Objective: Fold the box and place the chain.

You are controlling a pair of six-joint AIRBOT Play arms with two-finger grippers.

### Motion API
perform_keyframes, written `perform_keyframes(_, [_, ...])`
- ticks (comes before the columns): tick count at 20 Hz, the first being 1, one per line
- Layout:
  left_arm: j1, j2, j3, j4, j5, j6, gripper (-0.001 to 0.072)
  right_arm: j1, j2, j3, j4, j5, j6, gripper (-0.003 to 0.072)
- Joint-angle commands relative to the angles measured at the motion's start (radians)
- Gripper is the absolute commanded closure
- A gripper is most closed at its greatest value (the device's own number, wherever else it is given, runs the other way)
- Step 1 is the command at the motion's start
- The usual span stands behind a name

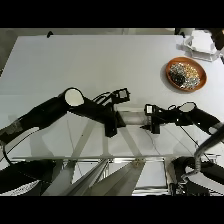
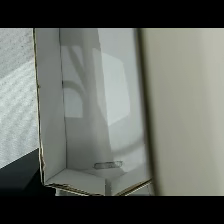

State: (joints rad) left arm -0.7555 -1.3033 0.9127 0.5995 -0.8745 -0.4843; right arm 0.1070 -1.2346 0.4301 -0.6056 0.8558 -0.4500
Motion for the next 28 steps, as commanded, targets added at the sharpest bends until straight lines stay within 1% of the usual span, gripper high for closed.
perform_keyframes(1, [-0.043, -0.053, 0.000, -0.032, 0.401, -0.071, 0.0701, 0.000, 0.000, 0.001, 0.000, 0.000, 0.000, 0.0281])
perform_keyframes(2, [-0.040, -0.077, 0.000, -0.053, 0.478, -0.095, 0.0701, 0.000, 0.000, 0.001, 0.000, 0.000, 0.000, 0.0281])
perform_keyframes(3, [-0.035, -0.101, 0.001, -0.075, 0.532, -0.104, 0.0701, 0.000, 0.000, 0.001, 0.000, 0.000, 0.000, 0.0281])
perform_keyframes(5, [-0.034, -0.157, 0.001, -0.138, 0.588, -0.105, 0.0701, 0.000, 0.000, 0.001, 0.000, 0.000, 0.000, 0.0281])
perform_keyframes(7, [-0.034, -0.222, 0.000, -0.200, 0.582, -0.133, 0.0701, 0.000, 0.000, 0.001, 0.000, 0.000, 0.000, 0.0281])
perform_keyframes(10, [-0.038, -0.291, 0.001, -0.207, 0.531, -0.175, 0.0701, 0.000, 0.000, 0.001, 0.000, 0.000, 0.000, 0.0281])
perform_keyframes(12, [-0.038, -0.299, 0.001, -0.206, 0.518, -0.167, 0.0701, 0.000, 0.000, 0.001, 0.000, 0.000, 0.000, 0.0281])
perform_keyframes(15, [-0.031, -0.282, 0.001, -0.201, 0.520, -0.159, 0.0701, 0.000, 0.000, 0.001, 0.000, 0.000, 0.000, 0.0281])
perform_keyframes(19, [-0.028, -0.194, 0.001, -0.177, 0.509, -0.140, 0.0701, 0.000, 0.000, 0.001, 0.000, 0.000, 0.000, 0.0281])
perform_keyframes(22, [-0.015, -0.095, 0.001, -0.059, 0.449, -0.146, 0.0701, 0.000, 0.000, 0.001, 0.000, 0.000, 0.000, 0.0281])
perform_keyframes(24, [0.035, -0.029, 0.001, -0.019, 0.389, -0.148, 0.0701, 0.000, 0.000, 0.001, 0.000, 0.000, 0.000, 0.0281])
perform_keyframes(26, [0.100, 0.031, 0.001, 0.057, 0.274, -0.141, 0.0704, 0.000, 0.000, 0.001, 0.000, 0.000, 0.000, 0.0281])
perform_keyframes(28, [0.149, 0.074, 0.001, 0.191, 0.111, -0.130, 0.0705, 0.000, 0.000, 0.001, 0.000, 0.000, 0.000, 0.0281])
